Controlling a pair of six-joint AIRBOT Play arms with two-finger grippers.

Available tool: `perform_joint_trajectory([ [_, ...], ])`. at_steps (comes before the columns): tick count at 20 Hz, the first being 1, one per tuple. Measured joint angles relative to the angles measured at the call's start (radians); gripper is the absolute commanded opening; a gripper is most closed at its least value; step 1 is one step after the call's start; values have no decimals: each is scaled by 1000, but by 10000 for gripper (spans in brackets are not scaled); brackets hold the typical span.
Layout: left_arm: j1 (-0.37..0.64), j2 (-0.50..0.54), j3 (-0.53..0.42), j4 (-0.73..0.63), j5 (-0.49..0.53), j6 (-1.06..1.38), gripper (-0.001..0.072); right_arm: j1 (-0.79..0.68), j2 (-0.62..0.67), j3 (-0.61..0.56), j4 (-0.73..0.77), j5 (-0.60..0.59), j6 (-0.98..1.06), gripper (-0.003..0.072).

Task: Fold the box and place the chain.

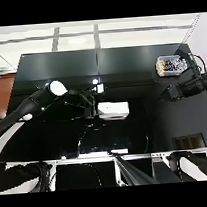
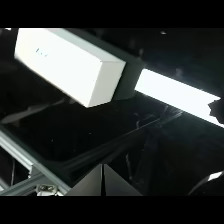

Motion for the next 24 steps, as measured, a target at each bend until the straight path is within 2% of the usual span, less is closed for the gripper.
perform_joint_trajectory([
  [3, -56, -27, 56, 6, 33, -53, 708, -13, 6, -20, 2, -45, 3, 10],
  [6, -103, -101, 122, 9, 60, -96, 708, -18, 9, -44, 5, -61, 3, 10],
  [11, -136, -204, 213, 10, 71, -189, 708, -20, 10, -65, 7, -79, -5, 10],
  [24, -146, -239, 245, 53, -45, -257, 708, -20, 10, -70, 8, -147, -10, 10],
])
